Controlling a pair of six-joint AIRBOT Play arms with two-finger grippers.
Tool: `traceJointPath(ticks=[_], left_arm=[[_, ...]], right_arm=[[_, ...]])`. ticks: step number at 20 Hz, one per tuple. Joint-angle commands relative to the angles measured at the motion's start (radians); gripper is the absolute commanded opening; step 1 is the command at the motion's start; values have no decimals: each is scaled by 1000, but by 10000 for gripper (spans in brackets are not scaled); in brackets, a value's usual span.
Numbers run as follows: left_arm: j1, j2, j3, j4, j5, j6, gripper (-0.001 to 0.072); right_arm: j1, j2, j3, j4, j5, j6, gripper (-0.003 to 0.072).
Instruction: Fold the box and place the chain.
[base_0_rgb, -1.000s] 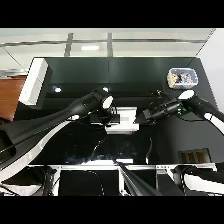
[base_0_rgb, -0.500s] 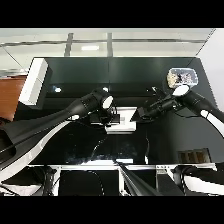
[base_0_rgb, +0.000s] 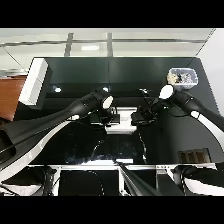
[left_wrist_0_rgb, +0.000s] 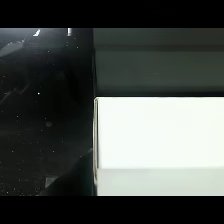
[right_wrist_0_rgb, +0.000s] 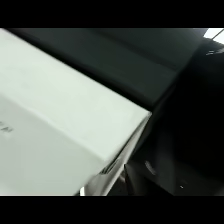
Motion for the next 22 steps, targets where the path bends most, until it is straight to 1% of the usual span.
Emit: traceJointPath(ticks=[1,4,7,9,12,13,17,21,22], left_arm=[[0,0,0,1,-1,0,33],[0,0,0,1,-2,0,33],[0,0,0,1,-3,0,32],[0,0,0,1,-3,0,33],[0,0,0,1,-3,5,33],[0,0,0,0,-1,5,32],[0,0,0,0,-1,5,32],[0,0,0,0,-1,5,33],[0,0,0,0,-1,5,32]], right_arm=[[61,0,5,-99,-59,143,296],[112,0,17,-195,-69,262,295],[181,-1,51,-351,-61,442,295],[229,-1,75,-398,-66,528,294],[293,-3,80,-538,-64,692,295],[300,-4,80,-560,-62,720,294],[303,-5,79,-559,-66,813,294],[303,-19,79,-542,-51,821,284],[303,-19,79,-542,-49,821,186]])
